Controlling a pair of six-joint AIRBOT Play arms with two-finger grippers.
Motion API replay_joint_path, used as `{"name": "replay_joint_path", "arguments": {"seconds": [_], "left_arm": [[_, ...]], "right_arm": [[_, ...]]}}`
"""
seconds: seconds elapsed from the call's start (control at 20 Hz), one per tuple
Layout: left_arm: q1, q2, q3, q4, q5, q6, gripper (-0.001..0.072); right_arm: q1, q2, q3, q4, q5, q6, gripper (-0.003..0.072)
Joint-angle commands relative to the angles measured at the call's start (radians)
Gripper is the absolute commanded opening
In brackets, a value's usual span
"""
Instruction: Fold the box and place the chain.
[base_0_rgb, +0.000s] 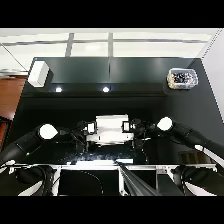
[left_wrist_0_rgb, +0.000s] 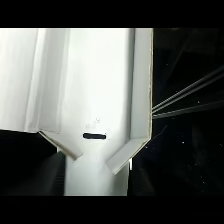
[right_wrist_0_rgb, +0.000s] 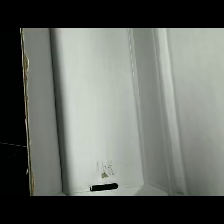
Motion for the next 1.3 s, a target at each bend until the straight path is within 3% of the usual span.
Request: {"name": "replay_joint_path", "arguments": {"seconds": [0.0,0.05,0.25,0.5,0.85,0.9,1.0,1.05,1.1,1.15,1.2,1.25], "left_arm": [[-0.012,-0.006,0.001,-0.018,0.023,0.003,0.0291],[-0.012,-0.006,0.001,-0.018,0.019,0.003,0.0236],[-0.023,-0.007,0.0,-0.081,0.03,0.003,0.022],[-0.098,-0.048,0.0,-0.161,0.129,0.003,0.0218],[-0.101,-0.058,0.0,-0.173,0.132,0.003,0.0218],[-0.102,-0.058,0.0,-0.174,0.132,0.003,0.0256],[-0.102,-0.058,0.0,-0.174,0.131,0.003,0.05],[-0.102,-0.058,0.0,-0.171,0.131,0.003,0.046],[-0.102,-0.058,0.001,-0.169,0.131,0.003,0.0297],[-0.102,-0.058,0.001,-0.17,0.132,0.003,0.0313],[-0.102,-0.058,0.001,-0.17,0.132,0.003,0.0417],[-0.101,-0.058,0.001,-0.168,0.128,0.003,0.0338]], "right_arm": [[0.0,-0.001,-0.001,0.0,0.0,0.0,0.0575],[0.0,-0.001,-0.001,0.0,0.0,0.0,0.0575],[0.0,-0.001,-0.001,0.0,0.0,0.0,0.0575],[0.0,-0.001,-0.001,0.0,0.0,0.0,0.0575],[0.0,-0.001,-0.001,0.0,0.0,0.0,0.0575],[0.0,-0.001,-0.001,0.0,0.001,0.0,0.0575],[0.0,-0.001,-0.001,0.0,0.0,0.0,0.0575],[0.0,-0.001,-0.001,0.0,0.001,0.0,0.0574],[0.0,-0.001,-0.001,0.0,0.0,0.0,0.0575],[0.0,-0.001,-0.001,0.0,0.0,0.0,0.0574],[0.0,-0.001,-0.001,0.0,0.0,0.0,0.0575],[0.0,-0.001,-0.001,0.0,0.0,0.0,0.0575]]}}
